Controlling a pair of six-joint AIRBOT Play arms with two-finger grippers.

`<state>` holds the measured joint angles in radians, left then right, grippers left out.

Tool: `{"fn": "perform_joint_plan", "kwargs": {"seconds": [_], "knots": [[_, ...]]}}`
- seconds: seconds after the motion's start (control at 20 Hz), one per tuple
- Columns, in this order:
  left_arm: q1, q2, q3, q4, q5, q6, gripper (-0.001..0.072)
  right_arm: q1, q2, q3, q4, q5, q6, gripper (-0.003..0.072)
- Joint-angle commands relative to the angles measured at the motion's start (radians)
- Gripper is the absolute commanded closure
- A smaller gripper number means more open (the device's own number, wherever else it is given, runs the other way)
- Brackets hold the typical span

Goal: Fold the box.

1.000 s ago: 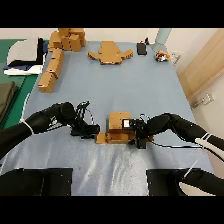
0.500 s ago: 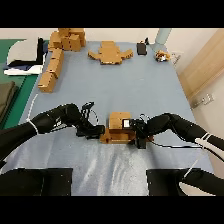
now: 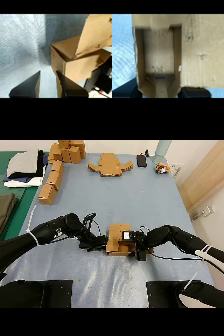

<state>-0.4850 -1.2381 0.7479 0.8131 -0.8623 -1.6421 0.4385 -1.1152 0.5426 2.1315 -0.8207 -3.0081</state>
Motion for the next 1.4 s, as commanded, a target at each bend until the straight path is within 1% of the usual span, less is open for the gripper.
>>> {"fn": "perform_joint_plan", "kwargs": {"seconds": [0.0,0.25,0.45,0.6,0.95,1.2,1.35], "knots": [[0.000,0.000,0.003,-0.007,0.008,-0.005,0.0423,0.000,0.001,0.000,0.000,0.000,0.000,0.0255],[0.000,0.000,0.045,-0.006,0.016,-0.004,0.0423,0.000,0.001,0.000,0.000,0.000,0.000,0.0254],[-0.002,0.000,0.046,-0.016,0.005,0.005,0.0422,0.000,0.001,0.001,0.000,0.000,0.000,0.0254],[-0.001,-0.001,0.046,-0.070,0.006,0.066,0.0422,0.000,0.001,0.000,0.000,0.000,0.000,0.0254],[-0.001,0.000,0.046,-0.115,0.006,0.127,0.0421,0.000,0.001,0.000,0.000,0.000,0.000,0.0255],[0.000,0.000,0.046,-0.105,-0.007,0.126,0.0423,0.000,0.001,0.000,0.000,0.000,0.000,0.0254],[0.000,0.000,0.046,-0.039,-0.011,0.076,0.0423,0.000,0.001,0.001,0.000,0.000,0.000,0.0254]]}}
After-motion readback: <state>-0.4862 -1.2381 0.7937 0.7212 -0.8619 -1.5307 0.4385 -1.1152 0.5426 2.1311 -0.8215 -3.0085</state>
